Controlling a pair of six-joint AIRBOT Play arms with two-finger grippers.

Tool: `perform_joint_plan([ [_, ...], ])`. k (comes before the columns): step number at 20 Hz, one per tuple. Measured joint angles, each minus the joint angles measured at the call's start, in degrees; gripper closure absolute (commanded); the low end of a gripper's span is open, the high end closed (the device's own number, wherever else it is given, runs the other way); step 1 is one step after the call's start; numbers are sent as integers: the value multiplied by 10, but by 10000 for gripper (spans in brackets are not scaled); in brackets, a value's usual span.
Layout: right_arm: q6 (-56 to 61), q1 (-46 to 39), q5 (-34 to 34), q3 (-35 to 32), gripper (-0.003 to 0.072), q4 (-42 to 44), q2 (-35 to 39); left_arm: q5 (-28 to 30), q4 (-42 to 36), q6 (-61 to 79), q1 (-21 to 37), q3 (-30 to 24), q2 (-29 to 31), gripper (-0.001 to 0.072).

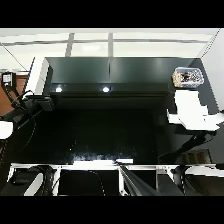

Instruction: Fold the box and place the chain.

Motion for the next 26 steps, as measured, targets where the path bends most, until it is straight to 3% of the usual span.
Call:
perform_joint_plan([
  [1, -13, 4, 13, 3, 261, -3, -10, -2, 0, 0, 0, 0, 0, -1],
  [3, -33, 14, 30, 8, 266, -7, -24, -6, 0, 0, 0, 0, 0, -1],
  [4, -39, 18, 33, 11, 347, -8, -28, -6, 0, 0, 0, 0, 0, -1],
  [5, -45, 22, 36, 16, 497, -9, -31, -7, 0, 0, 0, 0, 0, 0],
  [6, -48, 25, 38, 21, 590, -9, -33, -9, 0, 0, 0, 0, 0, -1],
  [9, -59, 30, 59, 38, 679, -9, -36, -9, 0, 0, 0, 0, 0, -1],
  [15, -71, 44, 136, 40, 670, 15, -36, -12, -5, 0, 0, 0, 0, 5],
  [20, -75, 108, 186, -20, 671, 140, -10, -54, -28, 2, -10, 0, 0, 5],
  [26, -101, 261, 63, -226, 670, 349, 130, -88, -67, 2, -84, 0, -5, 5],
])
